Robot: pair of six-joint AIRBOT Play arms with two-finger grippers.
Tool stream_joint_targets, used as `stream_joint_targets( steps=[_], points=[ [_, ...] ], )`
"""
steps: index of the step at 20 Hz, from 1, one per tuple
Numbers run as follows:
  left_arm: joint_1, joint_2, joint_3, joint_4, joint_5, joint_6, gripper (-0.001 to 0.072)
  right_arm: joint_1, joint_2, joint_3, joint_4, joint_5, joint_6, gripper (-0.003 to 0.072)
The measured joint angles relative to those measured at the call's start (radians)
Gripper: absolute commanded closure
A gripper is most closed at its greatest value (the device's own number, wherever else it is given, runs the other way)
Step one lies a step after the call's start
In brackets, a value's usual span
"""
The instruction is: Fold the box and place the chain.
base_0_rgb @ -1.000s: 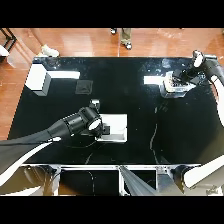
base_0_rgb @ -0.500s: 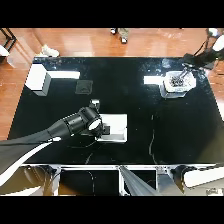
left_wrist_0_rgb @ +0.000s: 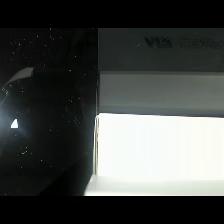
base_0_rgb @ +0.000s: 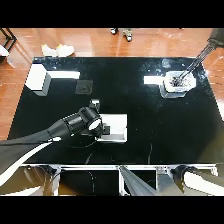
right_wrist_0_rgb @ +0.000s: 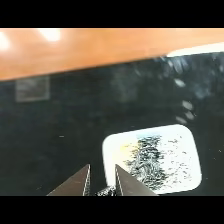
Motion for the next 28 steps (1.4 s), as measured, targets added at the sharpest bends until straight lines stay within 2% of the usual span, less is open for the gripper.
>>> stream_joint_targets(
  steps=[6,11,17,21,28],
  points=[
    [0.0,0.0,0.0,0.0,-0.001,0.0,0.0689,0.015,0.211,0.001,0.098,0.071,-0.042,0.067],
    [0.0,0.0,0.0,0.0,-0.002,0.0,0.069,0.124,0.321,0.0,0.116,0.166,-0.05,0.067],
    [0.0,0.0,0.0,0.0,-0.002,0.0,0.0689,0.261,0.355,-0.008,0.121,0.32,-0.033,0.067],
    [0.0,0.0,0.0,0.0,-0.002,0.0,0.0689,0.34,0.362,-0.053,0.122,0.392,-0.023,0.067],
    [0.0,0.0,0.0,0.0,-0.003,0.0,0.069,0.493,0.365,-0.167,0.166,0.408,-0.019,0.067]
  ],
)
